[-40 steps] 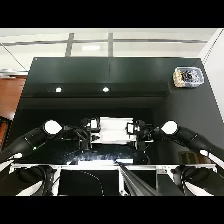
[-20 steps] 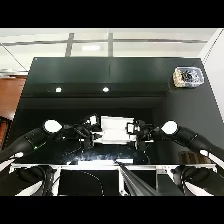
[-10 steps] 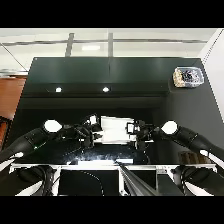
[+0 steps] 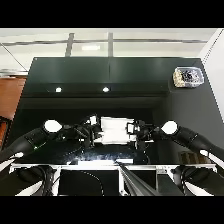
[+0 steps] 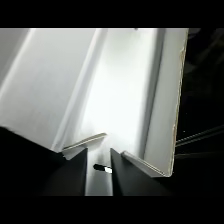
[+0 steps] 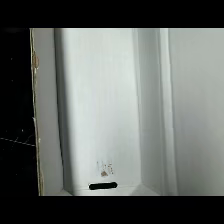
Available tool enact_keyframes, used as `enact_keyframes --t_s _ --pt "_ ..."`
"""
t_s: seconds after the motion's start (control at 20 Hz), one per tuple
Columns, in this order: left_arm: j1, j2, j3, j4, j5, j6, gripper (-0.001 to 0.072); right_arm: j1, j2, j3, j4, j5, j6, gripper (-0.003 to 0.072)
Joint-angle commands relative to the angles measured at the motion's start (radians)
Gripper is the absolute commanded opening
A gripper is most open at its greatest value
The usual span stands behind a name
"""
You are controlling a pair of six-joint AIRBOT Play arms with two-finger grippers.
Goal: Fold the box and place the chain.
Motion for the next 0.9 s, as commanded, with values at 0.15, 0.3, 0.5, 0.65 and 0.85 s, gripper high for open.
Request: enact_keyframes --t_s 0.15,0.3,0.5,0.65,0.85 --pt "0.005 0.011 0.0 0.028 -0.002 -0.002 0.005 0.001 -0.001 -0.001 0.001 -0.002 0.002 0.0479" --pt "0.052 0.069 0.0 0.112 -0.002 -0.111 0.0031 0.001 -0.001 -0.001 0.001 -0.002 0.002 0.0479" --pt "0.289 0.2 0.0 0.336 -0.024 -0.713 0.0031 0.001 -0.001 -0.001 0.001 -0.002 0.002 0.0479" --pt "0.529 0.232 0.0 0.433 -0.161 -1.09 0.0031 0.001 -0.001 -0.001 0.001 -0.002 0.002 0.0479" --pt "0.731 0.18 -0.042 0.438 -0.342 -1.407 0.003 0.001 -0.001 -0.001 0.001 -0.002 0.002 0.0479"
